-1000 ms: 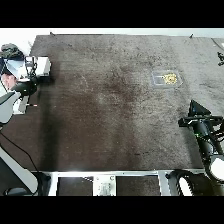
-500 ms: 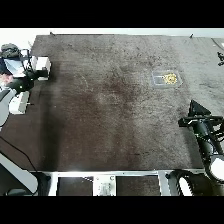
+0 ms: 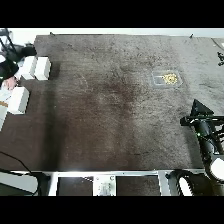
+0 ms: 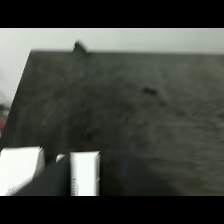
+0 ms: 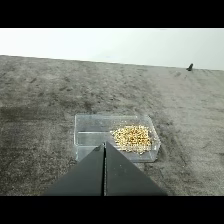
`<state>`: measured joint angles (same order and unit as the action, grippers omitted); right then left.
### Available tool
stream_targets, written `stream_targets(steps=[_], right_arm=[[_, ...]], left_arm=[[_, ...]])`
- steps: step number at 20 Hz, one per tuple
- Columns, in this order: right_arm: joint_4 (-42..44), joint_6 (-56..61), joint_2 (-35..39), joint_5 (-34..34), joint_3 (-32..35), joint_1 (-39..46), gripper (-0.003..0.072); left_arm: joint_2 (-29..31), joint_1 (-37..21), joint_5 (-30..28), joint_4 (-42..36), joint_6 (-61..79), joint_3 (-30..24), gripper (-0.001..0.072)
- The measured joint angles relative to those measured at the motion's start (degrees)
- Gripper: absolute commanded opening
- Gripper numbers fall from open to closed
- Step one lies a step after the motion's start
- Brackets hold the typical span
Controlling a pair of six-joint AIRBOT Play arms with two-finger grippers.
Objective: Fold the box and place the chain.
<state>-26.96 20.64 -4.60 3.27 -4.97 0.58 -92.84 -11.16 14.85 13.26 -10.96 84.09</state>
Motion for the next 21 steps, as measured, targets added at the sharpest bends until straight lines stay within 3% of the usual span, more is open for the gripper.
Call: stream_targets(steps=[4, 8, 15, 21], right_arm=[[0.0, 0.0, 0.0, 0.17, 0.0, 0.0, 0.0011], [-0.02, 0.0, 0.0, 0.2, 0.0, 0.0, 0.0011], [-0.02, 0.0, 0.0, 0.24, 0.0, 0.0, 0.0011], [-0.02, 0.0, 0.0, 0.24, 0.0, 0.0, 0.0011]], left_arm=[[7.67, 0.22, 9.51, 0.07, -2.75, -1.33, 0.0005], [19.37, 1.42, 8.68, 0.04, -3.89, -9.88, 0.0005], [49.48, 6.51, -4.94, -0.17, 3.37, -38.36, 0.0005], [75.67, 8.0, -9.49, -0.42, 1.36, -60.85, 0.0009]])
